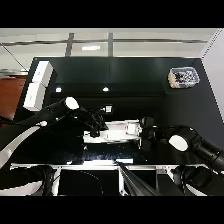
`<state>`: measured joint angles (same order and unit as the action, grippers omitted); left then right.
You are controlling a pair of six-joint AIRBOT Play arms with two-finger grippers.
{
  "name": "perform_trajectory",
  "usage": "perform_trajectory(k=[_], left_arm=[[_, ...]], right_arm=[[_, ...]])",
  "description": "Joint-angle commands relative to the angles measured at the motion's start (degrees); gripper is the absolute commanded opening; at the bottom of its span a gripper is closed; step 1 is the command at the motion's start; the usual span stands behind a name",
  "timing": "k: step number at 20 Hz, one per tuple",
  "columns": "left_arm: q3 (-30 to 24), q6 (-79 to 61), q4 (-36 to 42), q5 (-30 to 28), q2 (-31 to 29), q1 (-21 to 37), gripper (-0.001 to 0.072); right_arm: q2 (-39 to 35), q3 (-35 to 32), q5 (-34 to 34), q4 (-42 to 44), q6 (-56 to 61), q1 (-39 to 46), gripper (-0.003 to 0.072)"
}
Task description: Fold the box and place the chain.
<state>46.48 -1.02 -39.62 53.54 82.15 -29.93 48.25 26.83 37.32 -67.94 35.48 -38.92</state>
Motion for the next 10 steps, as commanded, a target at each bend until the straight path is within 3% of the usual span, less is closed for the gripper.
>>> perform_trajectory(k=[1, 10], left_arm=[[-0.02, -0.02, 0.0, 0.24, 0.02, 0.0, 0.0026], [0.0, -0.02, 0.0, 0.28, 0.02, 0.0, 0.0027]], right_arm=[[-0.5, 1.11, 0.13, -0.92, 4.2, 3.34, 0.0702], [-0.28, 1.09, 2.12, 10.69, -6.19, 9.07, 0.0702]])
